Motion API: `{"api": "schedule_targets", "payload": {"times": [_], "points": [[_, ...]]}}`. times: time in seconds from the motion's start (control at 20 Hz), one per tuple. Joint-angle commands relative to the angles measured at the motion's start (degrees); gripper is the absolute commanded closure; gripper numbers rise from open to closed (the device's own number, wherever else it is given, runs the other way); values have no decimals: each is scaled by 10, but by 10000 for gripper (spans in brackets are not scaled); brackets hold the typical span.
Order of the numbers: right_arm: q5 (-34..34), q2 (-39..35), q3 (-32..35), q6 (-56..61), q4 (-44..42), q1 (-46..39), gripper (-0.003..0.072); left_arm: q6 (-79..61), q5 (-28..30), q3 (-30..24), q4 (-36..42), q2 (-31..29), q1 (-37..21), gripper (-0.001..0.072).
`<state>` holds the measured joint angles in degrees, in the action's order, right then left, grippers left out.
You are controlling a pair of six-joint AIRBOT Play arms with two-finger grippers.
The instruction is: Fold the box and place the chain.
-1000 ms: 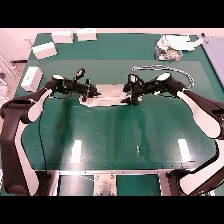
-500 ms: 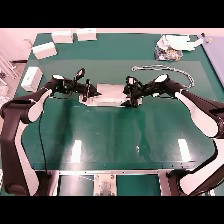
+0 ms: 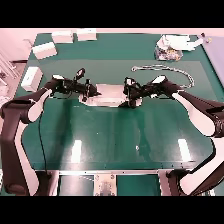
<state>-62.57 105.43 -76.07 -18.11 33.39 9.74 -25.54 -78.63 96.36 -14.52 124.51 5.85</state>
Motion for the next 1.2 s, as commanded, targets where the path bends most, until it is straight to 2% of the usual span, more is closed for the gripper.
{"api": "schedule_targets", "payload": {"times": [0.0,0.85,1.15], "points": [[1,5,-1,-3,-3,2,23,0,0,1,0,0,0,689],[1,22,-1,-6,-19,-3,26,0,0,1,0,0,0,689],[1,22,-1,-10,-18,-9,59,0,0,1,0,0,0,689]]}}
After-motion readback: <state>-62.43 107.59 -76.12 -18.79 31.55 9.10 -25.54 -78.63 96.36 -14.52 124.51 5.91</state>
